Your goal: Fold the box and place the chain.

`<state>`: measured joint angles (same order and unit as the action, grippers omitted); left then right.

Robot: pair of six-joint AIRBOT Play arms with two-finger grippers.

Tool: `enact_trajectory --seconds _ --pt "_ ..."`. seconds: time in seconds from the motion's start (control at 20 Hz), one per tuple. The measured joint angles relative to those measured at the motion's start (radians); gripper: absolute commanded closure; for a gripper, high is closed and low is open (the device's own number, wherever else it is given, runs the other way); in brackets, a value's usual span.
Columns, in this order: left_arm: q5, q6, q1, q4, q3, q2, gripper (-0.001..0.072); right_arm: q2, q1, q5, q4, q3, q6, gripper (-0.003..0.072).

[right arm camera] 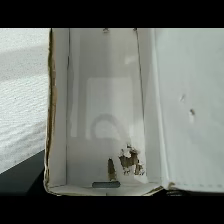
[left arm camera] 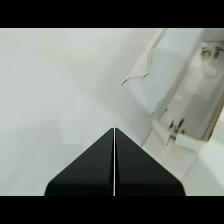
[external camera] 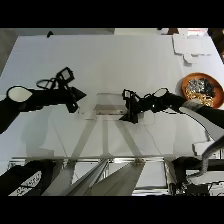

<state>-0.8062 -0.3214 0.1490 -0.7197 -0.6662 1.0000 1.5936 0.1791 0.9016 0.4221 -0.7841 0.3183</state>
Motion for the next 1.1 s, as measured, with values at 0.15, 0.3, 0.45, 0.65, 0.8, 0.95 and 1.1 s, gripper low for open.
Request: enact_trajectory --seconds 0.15,0.3,0.45,0.65,0.8,0.95,1.1 --pt "-0.048 -0.32 -0.072 -0.15 0.01 -0.021 0.0705 0.0 0.0 0.0 0.0 0.0 0.0 0.0226" --pt "-0.078 -0.493 -0.106 -0.195 0.051 0.014 0.071 0.0 0.0 0.0 0.0 0.0 0.0 0.0226" --pt "-0.084 -0.583 -0.108 -0.174 0.083 0.093 0.0709 0.0 0.0 0.0 0.0 0.0 0.0 0.0226" --pt "-0.069 -0.652 -0.053 -0.156 0.097 0.2 0.071 0.0 0.0 0.0 0.0 0.0 0.0 0.0226" --pt "-0.059 -0.678 -0.003 -0.122 0.101 0.256 0.071 0.0 0.0 0.0 0.0 0.0 0.0 0.0226" --pt "-0.05 -0.689 0.035 -0.047 0.102 0.28 0.071 0.0 0.0 0.0 0.0 0.0 0.0 0.0226" --pt "-0.045 -0.693 0.06 0.03 0.102 0.288 0.0708 0.0 0.0 0.0 0.0 0.0 0.0 0.0226"
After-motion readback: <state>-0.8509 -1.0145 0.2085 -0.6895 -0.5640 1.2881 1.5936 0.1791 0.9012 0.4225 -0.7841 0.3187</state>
